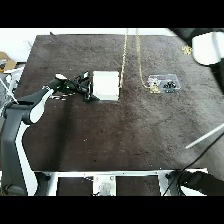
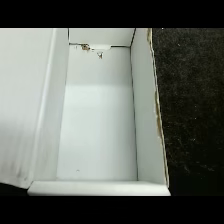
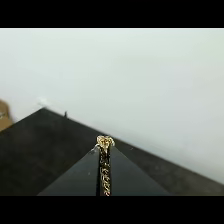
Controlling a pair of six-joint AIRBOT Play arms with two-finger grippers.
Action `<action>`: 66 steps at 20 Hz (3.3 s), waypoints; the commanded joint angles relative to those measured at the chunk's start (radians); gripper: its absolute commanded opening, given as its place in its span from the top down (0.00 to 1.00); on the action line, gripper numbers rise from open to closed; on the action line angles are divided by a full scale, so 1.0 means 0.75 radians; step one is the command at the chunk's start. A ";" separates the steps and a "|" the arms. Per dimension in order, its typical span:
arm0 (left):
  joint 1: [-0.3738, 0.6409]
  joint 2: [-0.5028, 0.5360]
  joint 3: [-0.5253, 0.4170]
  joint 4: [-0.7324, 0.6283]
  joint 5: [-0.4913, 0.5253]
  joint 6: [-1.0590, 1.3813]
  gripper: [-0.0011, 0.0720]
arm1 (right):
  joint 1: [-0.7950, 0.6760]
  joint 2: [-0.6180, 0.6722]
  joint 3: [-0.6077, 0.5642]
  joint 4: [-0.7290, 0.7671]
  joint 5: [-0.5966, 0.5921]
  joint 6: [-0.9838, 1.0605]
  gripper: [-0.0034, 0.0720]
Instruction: Fold the box and place the chain.
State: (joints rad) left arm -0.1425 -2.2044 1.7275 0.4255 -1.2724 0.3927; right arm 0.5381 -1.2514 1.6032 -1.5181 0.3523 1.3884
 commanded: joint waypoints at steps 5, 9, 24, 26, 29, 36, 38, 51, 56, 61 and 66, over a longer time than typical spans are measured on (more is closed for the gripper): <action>0.001 0.001 0.002 0.000 0.001 0.001 0.61 | 0.056 -0.249 -0.020 0.001 0.199 0.003 0.95; 0.001 0.001 0.002 0.000 0.001 0.001 0.61 | 0.055 -0.376 -0.128 -0.002 0.200 0.004 0.95; 0.001 0.001 0.002 0.000 -0.001 0.001 0.61 | -0.480 -0.194 -0.620 -0.067 0.556 0.465 0.38; 0.001 0.001 0.002 0.000 0.001 0.001 0.61 | -0.574 -0.196 -0.790 0.059 0.288 0.513 0.38; 0.001 0.001 0.001 0.000 0.000 0.001 0.61 | -0.625 -0.233 -0.895 0.204 0.089 0.513 0.38; 0.001 0.001 0.002 0.000 0.001 0.001 0.61 | -0.566 -0.346 -0.896 0.411 -0.239 0.514 0.58; 0.001 0.001 0.002 0.000 0.001 0.001 0.61 | -0.567 -0.388 -0.896 0.455 -0.241 0.514 0.44; 0.001 0.001 0.002 0.000 0.001 0.001 0.61 | -0.483 -0.396 -0.897 0.543 -0.453 0.513 0.85; 0.001 0.001 0.001 0.000 0.000 0.001 0.61 | -0.327 -0.208 -0.897 0.468 -0.406 0.513 0.93; 0.001 0.001 0.002 0.000 0.000 0.001 0.61 | -0.437 -0.266 -0.921 0.464 -0.241 0.520 0.52; 0.001 0.001 0.002 0.000 0.000 0.001 0.61 | -0.557 -0.388 -0.963 0.523 -0.334 0.564 0.54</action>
State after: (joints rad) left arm -0.1429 -2.2044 1.7275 0.4252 -1.2724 0.3931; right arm 0.1539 -1.4971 0.8906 -1.1587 0.1417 1.7996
